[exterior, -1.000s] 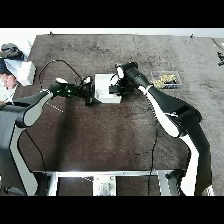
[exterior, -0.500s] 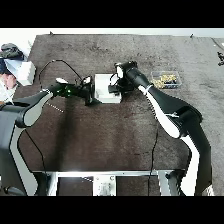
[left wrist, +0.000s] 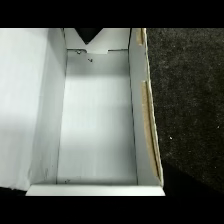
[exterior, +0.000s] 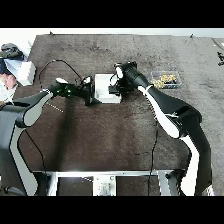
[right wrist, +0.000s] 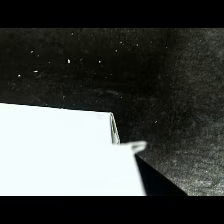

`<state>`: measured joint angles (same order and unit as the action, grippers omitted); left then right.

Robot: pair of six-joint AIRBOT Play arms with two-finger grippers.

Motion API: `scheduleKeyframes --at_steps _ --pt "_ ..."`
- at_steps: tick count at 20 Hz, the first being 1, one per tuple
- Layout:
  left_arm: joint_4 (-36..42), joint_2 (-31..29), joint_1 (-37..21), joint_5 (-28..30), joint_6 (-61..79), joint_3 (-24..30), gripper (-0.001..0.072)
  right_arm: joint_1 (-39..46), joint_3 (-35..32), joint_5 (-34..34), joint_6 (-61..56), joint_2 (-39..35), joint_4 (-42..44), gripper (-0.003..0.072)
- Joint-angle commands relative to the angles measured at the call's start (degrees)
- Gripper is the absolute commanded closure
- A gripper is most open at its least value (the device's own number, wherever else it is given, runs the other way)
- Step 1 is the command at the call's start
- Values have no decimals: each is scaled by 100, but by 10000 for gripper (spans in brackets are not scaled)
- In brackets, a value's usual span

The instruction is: Fold the box and place the chain.

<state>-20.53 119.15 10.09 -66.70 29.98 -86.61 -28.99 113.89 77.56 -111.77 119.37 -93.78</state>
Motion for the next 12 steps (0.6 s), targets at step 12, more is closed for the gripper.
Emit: scheduleKeyframes --at_steps 12 --pt "-2 -4 -2 2 7 -4 293 -37 0 70 -164 39 -249 563"
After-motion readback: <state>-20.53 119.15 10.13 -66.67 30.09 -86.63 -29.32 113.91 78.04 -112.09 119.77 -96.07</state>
